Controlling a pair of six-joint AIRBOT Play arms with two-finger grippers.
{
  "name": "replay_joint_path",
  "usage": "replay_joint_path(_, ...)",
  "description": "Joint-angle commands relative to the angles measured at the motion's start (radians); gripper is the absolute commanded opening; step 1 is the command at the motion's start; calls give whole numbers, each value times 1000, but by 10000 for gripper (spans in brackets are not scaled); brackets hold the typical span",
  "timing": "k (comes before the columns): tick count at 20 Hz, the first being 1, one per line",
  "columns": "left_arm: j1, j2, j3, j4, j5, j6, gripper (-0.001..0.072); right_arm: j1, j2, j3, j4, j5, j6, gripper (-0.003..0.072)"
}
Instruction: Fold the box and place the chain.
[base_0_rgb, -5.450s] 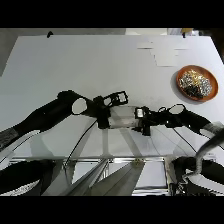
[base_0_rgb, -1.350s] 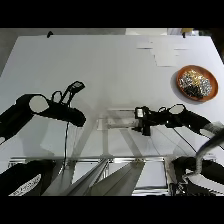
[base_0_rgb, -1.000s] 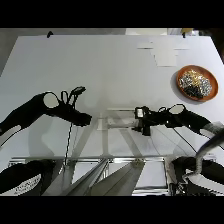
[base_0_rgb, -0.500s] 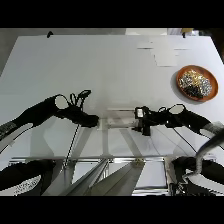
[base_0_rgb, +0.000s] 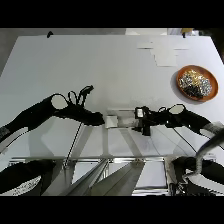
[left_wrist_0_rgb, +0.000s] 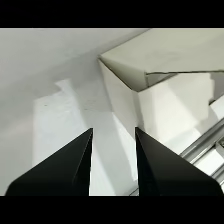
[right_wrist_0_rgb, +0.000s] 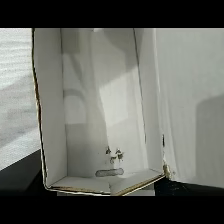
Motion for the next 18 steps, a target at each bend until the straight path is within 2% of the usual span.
replay_joint_path(1,-21,6,2,-47,26,18,301,0,1,0,0,0,0,403)
replay_joint_path(3,-21,6,2,-50,32,18,356,0,1,0,0,0,0,403)
replay_joint_path(5,-22,6,2,-50,35,17,357,0,1,0,0,0,0,403)
replay_joint_path(7,-33,6,2,-51,42,17,395,0,1,0,0,0,0,403)
replay_joint_path(12,-77,-26,15,-41,78,-10,395,0,1,0,0,0,0,403)
replay_joint_path(18,-135,-72,93,117,92,-202,395,0,1,0,0,0,0,403)
